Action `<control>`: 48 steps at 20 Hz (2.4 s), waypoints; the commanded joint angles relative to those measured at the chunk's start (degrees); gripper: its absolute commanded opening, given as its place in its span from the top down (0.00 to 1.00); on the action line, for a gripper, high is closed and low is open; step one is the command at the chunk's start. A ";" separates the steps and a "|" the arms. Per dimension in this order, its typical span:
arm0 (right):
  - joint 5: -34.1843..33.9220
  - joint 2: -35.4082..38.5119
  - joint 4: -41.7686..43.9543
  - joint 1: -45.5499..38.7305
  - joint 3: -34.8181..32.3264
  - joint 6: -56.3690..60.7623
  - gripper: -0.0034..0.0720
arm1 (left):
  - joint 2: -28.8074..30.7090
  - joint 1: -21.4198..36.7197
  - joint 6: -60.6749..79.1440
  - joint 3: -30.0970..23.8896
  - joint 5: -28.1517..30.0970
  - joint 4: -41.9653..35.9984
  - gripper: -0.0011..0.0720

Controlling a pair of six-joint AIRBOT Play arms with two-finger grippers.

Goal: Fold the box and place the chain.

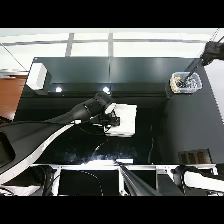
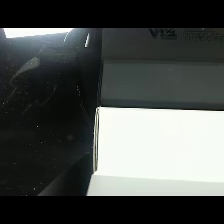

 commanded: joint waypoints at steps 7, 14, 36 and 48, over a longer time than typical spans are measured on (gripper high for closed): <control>7.61 20.04 22.49 2.99 -2.62 -8.66 0.94 | 0.00 0.02 0.02 0.02 -0.04 0.00 0.95; 13.46 25.11 22.14 18.64 -2.62 -8.83 0.94 | 0.00 0.02 0.02 0.02 -0.17 0.02 0.95; 18.69 21.11 26.93 34.62 -8.83 -8.39 0.94 | 0.00 0.02 0.02 0.02 -0.13 0.02 0.95; 0.66 21.07 27.71 34.62 -39.71 -8.31 0.94 | 0.00 0.02 0.02 0.02 -0.11 0.02 0.95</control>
